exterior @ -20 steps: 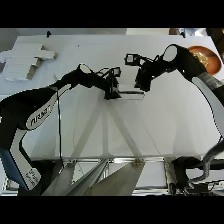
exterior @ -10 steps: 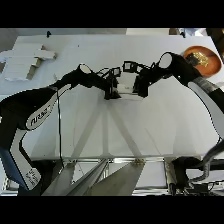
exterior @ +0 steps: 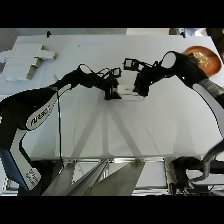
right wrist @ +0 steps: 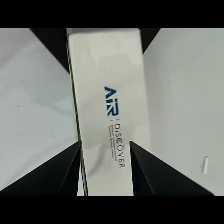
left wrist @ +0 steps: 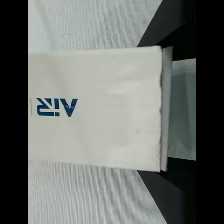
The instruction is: Fold the box and place the chain.
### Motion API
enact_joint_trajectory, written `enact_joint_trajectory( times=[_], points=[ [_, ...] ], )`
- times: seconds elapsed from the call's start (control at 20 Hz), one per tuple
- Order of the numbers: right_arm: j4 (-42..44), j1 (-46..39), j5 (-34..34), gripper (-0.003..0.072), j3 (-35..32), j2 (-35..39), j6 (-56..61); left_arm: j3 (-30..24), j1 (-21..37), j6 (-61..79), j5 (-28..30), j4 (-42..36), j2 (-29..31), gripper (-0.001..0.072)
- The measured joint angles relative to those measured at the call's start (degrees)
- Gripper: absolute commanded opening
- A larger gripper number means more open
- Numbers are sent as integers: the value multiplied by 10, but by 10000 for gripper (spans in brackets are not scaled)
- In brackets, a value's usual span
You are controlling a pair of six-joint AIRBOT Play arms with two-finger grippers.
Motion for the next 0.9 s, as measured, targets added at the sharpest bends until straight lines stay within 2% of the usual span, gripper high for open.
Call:
enact_joint_trajectory(
  times=[0.05, 0.15, 0.2, 0.35, 0.6, 0.9],
  points=[
    [0, 0, -4, 265, 0, 6, 13, 0, 0, 0, 0, 0, 0, 350],
    [5, 0, -10, 48, 0, 14, 52, 0, 0, 0, 1, 0, 0, 350],
    [10, 0, -11, 30, 0, 16, 77, 0, 0, 0, 1, 0, 0, 350],
    [67, -11, -15, 8, -2, 20, 126, 0, 0, 0, 2, 0, 0, 350],
    [236, -53, -21, 8, -35, 22, 157, 0, 0, -1, 2, 0, 0, 350],
    [299, -51, -41, 8, -64, -19, 197, 0, 0, 0, 2, 0, 0, 350]
  ],
)
